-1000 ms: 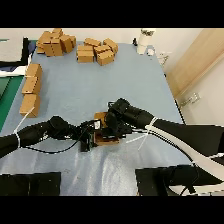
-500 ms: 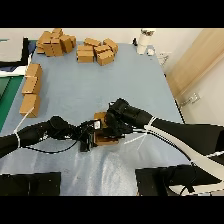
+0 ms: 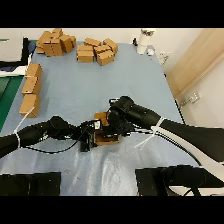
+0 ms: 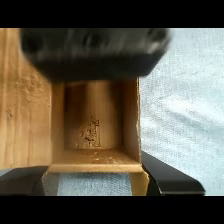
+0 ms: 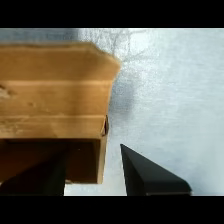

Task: Fold the box.

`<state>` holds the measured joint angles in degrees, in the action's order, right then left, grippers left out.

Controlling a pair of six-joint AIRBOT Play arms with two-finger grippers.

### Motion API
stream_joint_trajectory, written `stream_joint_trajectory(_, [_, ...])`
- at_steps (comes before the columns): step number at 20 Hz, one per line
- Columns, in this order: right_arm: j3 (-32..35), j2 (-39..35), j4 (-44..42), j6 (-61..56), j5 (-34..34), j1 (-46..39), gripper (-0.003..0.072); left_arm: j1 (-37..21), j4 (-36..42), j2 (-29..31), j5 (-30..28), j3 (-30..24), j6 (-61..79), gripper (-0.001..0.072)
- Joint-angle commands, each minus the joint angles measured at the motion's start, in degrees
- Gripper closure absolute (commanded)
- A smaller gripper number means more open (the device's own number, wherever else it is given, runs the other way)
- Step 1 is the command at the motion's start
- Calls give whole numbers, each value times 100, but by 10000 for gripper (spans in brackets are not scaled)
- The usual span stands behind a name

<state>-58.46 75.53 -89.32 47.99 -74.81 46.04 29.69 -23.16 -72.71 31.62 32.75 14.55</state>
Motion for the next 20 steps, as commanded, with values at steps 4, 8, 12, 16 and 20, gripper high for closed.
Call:
stream_joint_trajectory(4, [-2,-1032,90,4,-461,-114,412,-2,-2,-2,0,4,-4,239])
stream_joint_trajectory(8, [11,-1222,577,610,-774,-1104,683,-2,0,-2,0,4,-4,240])
stream_joint_trajectory(12, [192,-581,-1801,3126,636,-3235,683,-2,-2,-2,2,4,-4,240])
stream_joint_trajectory(16, [186,935,-5737,5873,612,-4638,684,-2,-2,-2,2,4,-4,240])
stream_joint_trajectory(20, [188,1810,-6953,7385,168,-4350,684,-2,0,-2,0,4,-4,240])
